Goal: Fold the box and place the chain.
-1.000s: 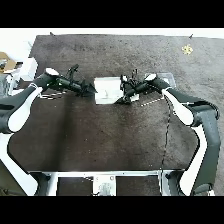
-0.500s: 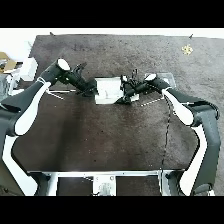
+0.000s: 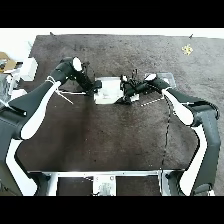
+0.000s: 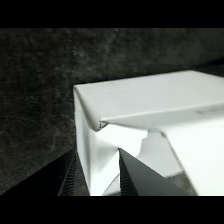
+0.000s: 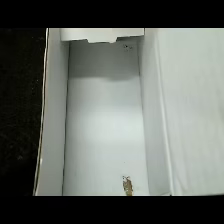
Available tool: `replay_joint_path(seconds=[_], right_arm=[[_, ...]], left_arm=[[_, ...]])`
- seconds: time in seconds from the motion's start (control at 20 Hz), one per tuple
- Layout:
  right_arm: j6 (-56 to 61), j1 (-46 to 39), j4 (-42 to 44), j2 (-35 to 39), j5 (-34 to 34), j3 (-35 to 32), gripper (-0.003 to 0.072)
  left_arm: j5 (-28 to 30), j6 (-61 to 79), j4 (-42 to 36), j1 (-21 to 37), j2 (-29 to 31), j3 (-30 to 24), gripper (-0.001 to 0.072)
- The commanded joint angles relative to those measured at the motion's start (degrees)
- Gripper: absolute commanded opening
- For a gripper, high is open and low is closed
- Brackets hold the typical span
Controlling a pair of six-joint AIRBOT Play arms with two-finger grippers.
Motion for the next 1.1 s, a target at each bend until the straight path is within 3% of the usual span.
replay_joint_path(seconds=[0.0, 0.15, 0.2, 0.25, 0.4, 0.95, 1.05], right_arm=[[0.0, 0.0, 0.0, 0.0, 0.0, 0.0, 0.0448], [0.0, 0.0, 0.0, 0.0, 0.0, 0.0, 0.0447], [0.0, 0.0, 0.0, 0.0, 0.0, 0.0, 0.0448], [0.0, 0.0, 0.0, 0.0, 0.0, 0.0, 0.0447], [0.0, 0.0, 0.0, 0.0, 0.0, 0.0, 0.0447], [0.0, 0.0, 0.0, 0.0, 0.0, 0.0, 0.0448], [0.0, 0.0, 0.0, 0.0, 0.0, 0.0, 0.0447]], left_arm=[[0.5, -6.3, 5.8, -2.2, -0.6, 0.7, 0.0285], [-2.9, -8.3, 9.1, -4.0, -3.5, 4.6, 0.0284], [-4.3, -10.0, 12.3, -5.0, -4.5, 6.5, 0.0278], [-5.5, -12.2, 15.7, -6.1, -5.6, 8.3, 0.0226], [-9.0, -15.1, 22.8, -8.5, -9.0, 13.7, 0.0226], [-9.4, -14.8, 23.6, -8.7, -11.8, 14.3, 0.0223], [-9.4, -14.5, 23.8, -8.7, -12.0, 14.3, 0.0128]])
